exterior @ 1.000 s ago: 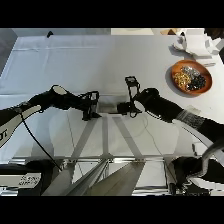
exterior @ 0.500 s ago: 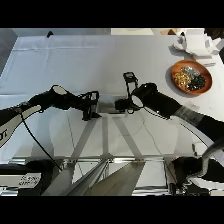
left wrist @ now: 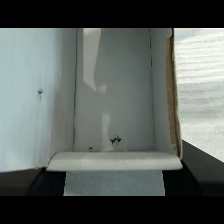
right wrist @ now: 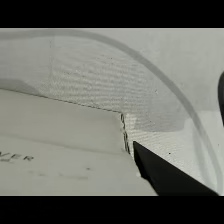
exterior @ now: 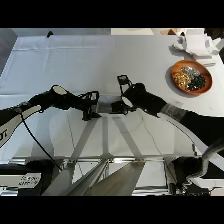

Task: Fold the box and place the chain.

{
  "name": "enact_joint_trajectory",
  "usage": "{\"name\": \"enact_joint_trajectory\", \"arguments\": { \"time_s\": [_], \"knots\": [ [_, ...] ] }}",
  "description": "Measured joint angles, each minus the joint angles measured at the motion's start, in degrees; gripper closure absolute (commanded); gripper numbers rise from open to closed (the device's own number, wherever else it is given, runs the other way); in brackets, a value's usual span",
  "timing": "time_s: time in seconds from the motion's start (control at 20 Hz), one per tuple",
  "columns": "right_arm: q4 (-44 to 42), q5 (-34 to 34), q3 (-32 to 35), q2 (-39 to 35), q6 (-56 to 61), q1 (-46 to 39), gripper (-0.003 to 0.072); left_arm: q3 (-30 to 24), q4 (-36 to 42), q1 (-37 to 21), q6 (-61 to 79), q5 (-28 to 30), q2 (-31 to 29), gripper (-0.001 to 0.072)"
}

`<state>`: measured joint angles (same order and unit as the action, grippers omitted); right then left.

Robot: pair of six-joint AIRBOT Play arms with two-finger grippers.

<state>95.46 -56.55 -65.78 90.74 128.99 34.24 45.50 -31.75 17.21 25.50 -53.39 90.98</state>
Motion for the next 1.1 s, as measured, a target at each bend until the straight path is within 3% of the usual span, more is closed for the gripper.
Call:
{"name": "enact_joint_trajectory", "arguments": {
  "time_s": [0.2,0.35,0.45,0.55,0.7,0.8,0.85,0.9,1.1],
  "knots": [
    [2.3,-1.5,-0.5,0.7,3.2,0.6,0.0420,0.0,0.0,0.0,0.0,0.0,0.0,0.0435],
    [3.1,-2.1,-0.6,0.9,4.6,0.7,0.0485,0.0,0.0,0.0,0.0,0.0,0.0,0.0435],
    [3.5,-2.3,-0.7,0.9,6.0,0.7,0.0540,0.0,0.0,0.0,0.0,0.0,0.0,0.0435],
    [3.6,-2.3,-0.7,1.0,7.8,0.7,0.0678,0.0,0.0,0.0,0.0,0.0,0.0,0.0435],
    [3.7,-2.3,-0.7,1.0,10.1,0.8,0.0679,0.0,0.1,0.0,-0.1,0.0,0.0,0.0435],
    [3.8,-2.3,-0.7,1.0,10.8,0.8,0.0642,0.0,0.1,0.0,0.0,0.0,0.0,0.0435],
    [3.8,-2.3,-0.7,1.0,11.1,0.8,0.0491,0.0,0.0,0.0,0.0,0.0,0.0,0.0435],
    [4.2,-2.3,-0.7,1.0,11.2,0.8,0.0393,0.0,0.0,0.0,0.1,0.0,0.0,0.0435],
    [3.8,-1.9,-0.7,0.9,11.8,0.8,0.0390,0.0,0.0,0.0,0.1,0.0,0.0,0.0435]
  ]
}}
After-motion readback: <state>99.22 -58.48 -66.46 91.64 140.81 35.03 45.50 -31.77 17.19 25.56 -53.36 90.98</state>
